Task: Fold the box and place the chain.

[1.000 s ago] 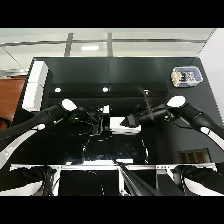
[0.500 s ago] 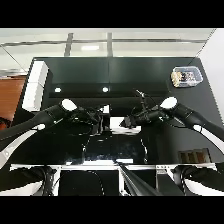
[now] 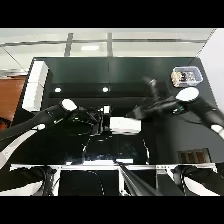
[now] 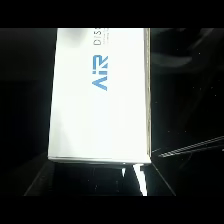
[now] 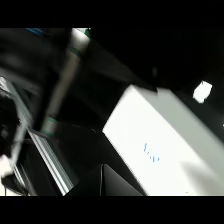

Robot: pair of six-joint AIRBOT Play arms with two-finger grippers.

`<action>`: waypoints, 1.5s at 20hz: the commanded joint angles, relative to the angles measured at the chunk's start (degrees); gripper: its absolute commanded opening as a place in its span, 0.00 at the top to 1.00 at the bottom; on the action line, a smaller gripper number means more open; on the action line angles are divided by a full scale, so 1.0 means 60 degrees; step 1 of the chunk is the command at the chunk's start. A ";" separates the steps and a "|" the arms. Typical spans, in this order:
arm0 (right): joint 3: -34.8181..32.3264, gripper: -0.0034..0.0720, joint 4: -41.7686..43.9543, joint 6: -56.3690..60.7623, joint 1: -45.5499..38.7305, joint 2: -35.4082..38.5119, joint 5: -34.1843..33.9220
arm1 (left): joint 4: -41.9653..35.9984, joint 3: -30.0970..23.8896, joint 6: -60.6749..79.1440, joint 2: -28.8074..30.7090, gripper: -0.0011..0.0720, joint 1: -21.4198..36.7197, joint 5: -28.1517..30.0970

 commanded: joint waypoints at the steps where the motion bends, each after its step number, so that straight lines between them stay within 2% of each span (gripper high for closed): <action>1: 0.0452 0.94 -0.0827 0.0397 -0.1792 0.1337 0.1195 | 0.0084 0.0288 -0.0423 0.0153 0.08 0.0015 0.0186; 2: 0.0455 0.94 -0.1224 0.0597 -0.2481 0.1690 0.1552 | 0.0561 0.0426 -0.0670 0.0291 0.00 0.0018 0.0157; 4: 0.0452 0.94 -0.2357 0.0794 -0.3920 0.2335 0.2565 | 0.2007 0.0783 -0.1734 0.0659 0.00 0.0055 -0.0113; 5: 0.0441 0.94 -0.2878 0.0936 -0.4648 0.2594 0.2983 | 0.2215 0.0951 -0.2368 0.0878 0.00 0.0073 -0.0357; 7: 0.0259 0.94 -0.2987 0.0965 -0.5665 0.3020 0.3013 | 0.1581 0.1184 -0.2590 0.1184 0.00 0.0033 -0.0867; 10: -0.0226 0.94 -0.1708 0.0696 -0.5588 0.3155 0.2503 | -0.0004 0.1694 -0.2277 0.0867 0.00 -0.0408 -0.0914; 13: -0.0244 0.94 -0.1687 0.1184 -0.5377 0.3158 0.2280 | 0.0222 0.2619 -0.2867 -0.0131 0.01 -0.1169 -0.0903; 17: -0.0244 0.94 -0.1432 0.1548 -0.5377 0.3158 0.1996 | 0.0219 0.3690 -0.4295 -0.1443 0.01 -0.1330 -0.1508; 20: -0.0244 0.94 -0.1479 0.1515 -0.5377 0.3158 0.2007 | 0.0401 0.3829 -0.4677 -0.1781 0.01 -0.1322 -0.1800; 30: -0.0244 0.94 -0.1501 0.1508 -0.5380 0.3158 0.1639 | 0.1147 0.3861 -0.4677 -0.1949 0.02 -0.1384 -0.1807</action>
